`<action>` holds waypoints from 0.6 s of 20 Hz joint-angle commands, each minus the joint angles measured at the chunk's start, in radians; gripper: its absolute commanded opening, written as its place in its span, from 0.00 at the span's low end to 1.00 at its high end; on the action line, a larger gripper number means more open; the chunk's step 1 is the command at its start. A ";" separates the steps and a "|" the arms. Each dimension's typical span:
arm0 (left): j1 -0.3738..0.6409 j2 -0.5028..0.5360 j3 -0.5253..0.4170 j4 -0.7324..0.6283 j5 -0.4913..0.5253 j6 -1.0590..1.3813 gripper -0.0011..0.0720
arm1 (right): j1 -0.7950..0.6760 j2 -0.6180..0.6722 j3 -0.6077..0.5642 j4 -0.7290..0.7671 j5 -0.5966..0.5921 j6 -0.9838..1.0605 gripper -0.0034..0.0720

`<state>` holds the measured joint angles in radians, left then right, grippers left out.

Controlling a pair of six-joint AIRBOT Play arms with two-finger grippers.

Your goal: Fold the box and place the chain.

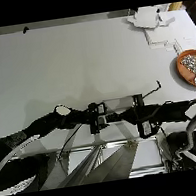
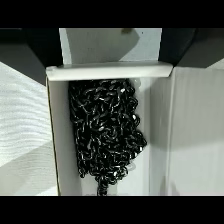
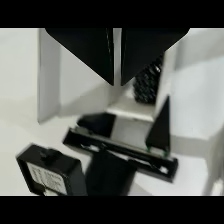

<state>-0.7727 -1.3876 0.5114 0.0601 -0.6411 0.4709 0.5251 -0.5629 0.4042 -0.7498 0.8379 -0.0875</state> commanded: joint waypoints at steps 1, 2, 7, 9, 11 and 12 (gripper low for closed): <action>-0.001 0.001 0.000 0.000 0.000 0.000 0.30 | -0.080 -0.003 0.044 -0.280 0.003 0.119 0.12; -0.001 0.001 0.000 0.000 0.000 0.000 0.30 | -0.141 -0.004 0.045 -0.336 0.027 0.117 0.12; -0.001 0.001 0.000 0.000 0.000 0.000 0.30 | -0.407 -0.075 0.042 -0.395 0.090 0.113 0.39; -0.001 0.001 0.000 0.000 0.000 0.000 0.30 | -0.419 -0.138 0.033 -0.386 0.053 0.082 0.39; -0.001 0.001 0.000 0.000 0.000 0.000 0.30 | -0.419 -0.217 0.026 -0.387 0.034 0.018 0.39; -0.001 0.001 0.000 0.000 0.000 0.000 0.30 | -0.419 -0.258 0.026 -0.387 0.026 -0.012 0.39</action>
<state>-0.7727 -1.3876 0.5114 0.0597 -0.6411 0.4709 0.1333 -0.7277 0.4351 -1.1202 0.8856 -0.0277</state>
